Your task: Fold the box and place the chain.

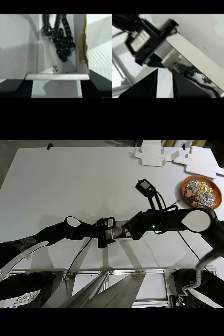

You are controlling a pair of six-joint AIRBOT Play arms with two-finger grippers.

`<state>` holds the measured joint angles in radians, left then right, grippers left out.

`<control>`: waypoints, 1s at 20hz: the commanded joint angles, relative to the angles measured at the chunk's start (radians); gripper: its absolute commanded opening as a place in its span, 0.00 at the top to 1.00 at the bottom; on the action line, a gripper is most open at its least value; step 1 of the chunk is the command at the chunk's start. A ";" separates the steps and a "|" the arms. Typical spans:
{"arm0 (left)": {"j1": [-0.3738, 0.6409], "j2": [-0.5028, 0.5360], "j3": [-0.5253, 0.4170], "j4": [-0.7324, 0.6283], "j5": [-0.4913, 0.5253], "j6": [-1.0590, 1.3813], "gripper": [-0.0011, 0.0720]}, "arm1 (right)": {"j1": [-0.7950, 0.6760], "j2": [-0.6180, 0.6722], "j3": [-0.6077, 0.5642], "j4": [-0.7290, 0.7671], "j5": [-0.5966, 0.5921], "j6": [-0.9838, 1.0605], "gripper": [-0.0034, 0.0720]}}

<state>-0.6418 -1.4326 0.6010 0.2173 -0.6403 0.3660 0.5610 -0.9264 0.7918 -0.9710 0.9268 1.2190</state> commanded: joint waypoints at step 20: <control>0.000 0.001 0.000 0.000 0.000 0.000 0.75 | -0.343 -0.416 0.098 -0.458 0.115 0.229 0.40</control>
<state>-0.6418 -1.4326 0.6010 0.2173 -0.6407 0.3664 0.2249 -1.2625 0.8890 -1.4113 1.0645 1.4349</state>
